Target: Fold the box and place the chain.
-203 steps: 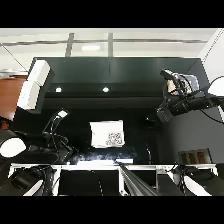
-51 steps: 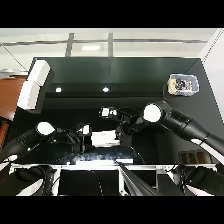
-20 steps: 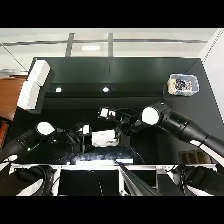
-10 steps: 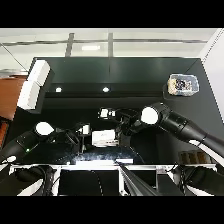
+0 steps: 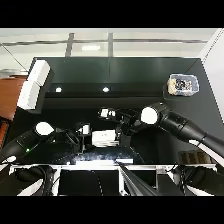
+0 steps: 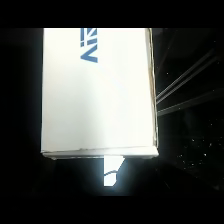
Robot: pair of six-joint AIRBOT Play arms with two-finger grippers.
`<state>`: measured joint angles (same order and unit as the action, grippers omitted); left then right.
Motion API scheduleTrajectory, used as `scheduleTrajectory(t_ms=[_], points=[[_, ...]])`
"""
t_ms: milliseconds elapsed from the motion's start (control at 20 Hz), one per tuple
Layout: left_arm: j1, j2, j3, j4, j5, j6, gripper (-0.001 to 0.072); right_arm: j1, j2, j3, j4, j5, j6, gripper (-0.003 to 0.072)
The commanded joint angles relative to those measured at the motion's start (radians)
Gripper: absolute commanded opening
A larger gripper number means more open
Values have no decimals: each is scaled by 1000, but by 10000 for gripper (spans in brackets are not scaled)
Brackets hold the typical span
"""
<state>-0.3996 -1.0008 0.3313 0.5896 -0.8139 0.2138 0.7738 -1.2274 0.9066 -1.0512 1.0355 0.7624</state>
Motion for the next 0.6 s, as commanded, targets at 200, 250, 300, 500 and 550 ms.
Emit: scheduleTrajectory(t_ms=[200,250,300,500,550], points=[[-1,0,0,0,3,0,485,26,-10,0,-1,8,10,383],[-1,0,0,1,3,-1,485,26,-10,0,-1,8,23,384],[-1,0,0,1,3,-1,485,25,-8,1,-1,10,35,384],[-1,0,0,1,2,-1,486,-3,40,32,-10,63,100,384],[-1,0,0,0,2,-1,485,-27,64,40,-13,84,134,384]])
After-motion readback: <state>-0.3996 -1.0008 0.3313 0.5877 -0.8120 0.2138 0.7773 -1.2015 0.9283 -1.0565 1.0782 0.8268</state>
